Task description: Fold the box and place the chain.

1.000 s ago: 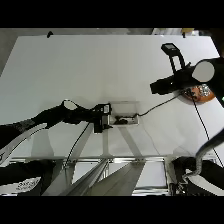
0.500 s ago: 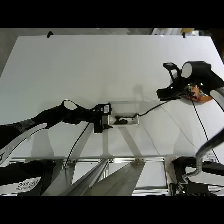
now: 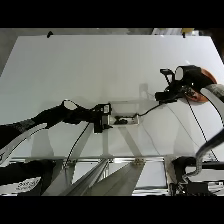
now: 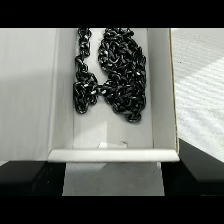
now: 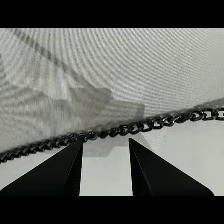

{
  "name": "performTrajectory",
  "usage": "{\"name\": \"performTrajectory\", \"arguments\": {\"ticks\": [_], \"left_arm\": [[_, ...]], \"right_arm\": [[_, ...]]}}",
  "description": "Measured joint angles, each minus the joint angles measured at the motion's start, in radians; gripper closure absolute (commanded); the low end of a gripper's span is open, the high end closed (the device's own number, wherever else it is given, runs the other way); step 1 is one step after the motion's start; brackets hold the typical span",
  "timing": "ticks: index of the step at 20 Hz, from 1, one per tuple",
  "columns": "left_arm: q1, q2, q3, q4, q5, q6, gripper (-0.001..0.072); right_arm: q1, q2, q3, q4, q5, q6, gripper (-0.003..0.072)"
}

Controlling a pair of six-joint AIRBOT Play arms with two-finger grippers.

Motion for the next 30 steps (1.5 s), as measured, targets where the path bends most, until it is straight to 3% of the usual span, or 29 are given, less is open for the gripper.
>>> {"name": "performTrajectory", "arguments": {"ticks": [1, 2, 3, 9, 16, 23, 30], "left_arm": [[0.000, 0.000, 0.000, 0.000, 0.000, 0.000, 0.0560], [0.000, 0.000, 0.000, 0.000, 0.000, 0.000, 0.0560], [0.000, 0.000, 0.000, 0.000, 0.000, 0.000, 0.0560], [0.000, 0.000, 0.000, 0.000, 0.000, 0.000, 0.0560], [0.000, 0.000, 0.000, 0.000, 0.000, 0.000, 0.0560], [0.000, 0.000, 0.000, 0.000, 0.000, 0.000, 0.0560], [0.000, 0.000, 0.000, 0.000, 0.000, 0.000, 0.0560]], "right_arm": [[0.000, -0.008, 0.000, 0.000, 0.000, 0.002, 0.0486], [0.000, -0.015, 0.000, 0.000, 0.003, 0.005, 0.0623], [0.000, -0.021, 0.000, -0.001, 0.010, 0.009, 0.0678], [0.000, 0.035, -0.001, -0.001, 0.038, 0.000, 0.0679], [0.036, 0.267, -0.006, 0.043, 0.117, -0.045, 0.0679], [0.225, 0.507, -0.042, 0.216, 0.117, -0.061, 0.0678], [0.466, 0.570, -0.051, 0.374, -0.028, -0.059, 0.0678]]}}
